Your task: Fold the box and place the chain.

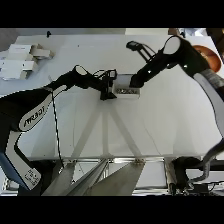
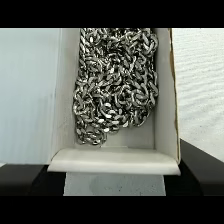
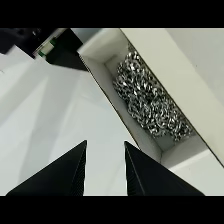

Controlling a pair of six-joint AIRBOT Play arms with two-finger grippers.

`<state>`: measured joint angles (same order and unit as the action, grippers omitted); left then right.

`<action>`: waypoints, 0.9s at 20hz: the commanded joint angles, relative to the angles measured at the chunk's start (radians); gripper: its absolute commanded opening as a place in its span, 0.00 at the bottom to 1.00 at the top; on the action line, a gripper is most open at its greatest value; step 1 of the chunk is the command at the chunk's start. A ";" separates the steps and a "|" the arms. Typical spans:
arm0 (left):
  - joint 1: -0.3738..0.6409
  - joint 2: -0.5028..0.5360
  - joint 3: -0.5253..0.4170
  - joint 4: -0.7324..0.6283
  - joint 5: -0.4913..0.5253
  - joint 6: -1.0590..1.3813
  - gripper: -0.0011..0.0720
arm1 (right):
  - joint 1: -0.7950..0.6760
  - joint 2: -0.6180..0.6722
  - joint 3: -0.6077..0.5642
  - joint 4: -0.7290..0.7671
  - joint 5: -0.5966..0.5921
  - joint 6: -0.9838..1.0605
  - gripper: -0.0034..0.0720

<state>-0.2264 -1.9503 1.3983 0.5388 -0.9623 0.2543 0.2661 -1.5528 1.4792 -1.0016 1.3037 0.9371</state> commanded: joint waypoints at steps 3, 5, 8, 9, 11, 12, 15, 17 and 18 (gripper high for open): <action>0.000 0.000 0.000 0.000 0.000 0.000 0.40 | -0.150 0.028 0.001 0.380 -0.172 -0.130 0.42; 0.000 0.000 0.000 0.000 0.000 0.000 0.40 | -0.185 0.004 0.001 0.351 -0.249 -0.135 0.44; 0.000 0.000 0.000 0.000 0.000 0.000 0.40 | -0.210 -0.083 0.001 0.324 -0.276 -0.135 0.46; 0.000 0.000 0.000 0.000 0.000 0.000 0.40 | -0.210 -0.120 0.001 0.319 -0.276 -0.144 0.46; 0.000 0.000 0.000 0.000 0.000 0.000 0.40 | -0.198 -0.175 0.001 0.319 -0.274 -0.202 0.46; 0.000 0.000 0.000 0.000 0.000 0.000 0.40 | -0.191 -0.190 0.001 0.320 -0.266 -0.225 0.46; 0.000 0.000 0.000 0.000 0.000 0.000 0.40 | -0.174 -0.199 0.001 0.317 -0.139 -0.294 0.46; 0.000 0.000 0.000 0.000 0.000 0.000 0.40 | -0.172 -0.199 0.001 0.319 -0.042 -0.345 0.46; 0.000 0.000 0.000 0.000 0.000 0.000 0.40 | -0.172 -0.199 0.001 0.325 -0.001 -0.371 0.46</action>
<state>-0.2264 -1.9503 1.3983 0.5392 -0.9623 0.2539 0.0895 -1.7409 1.4796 -0.6838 1.1744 0.6498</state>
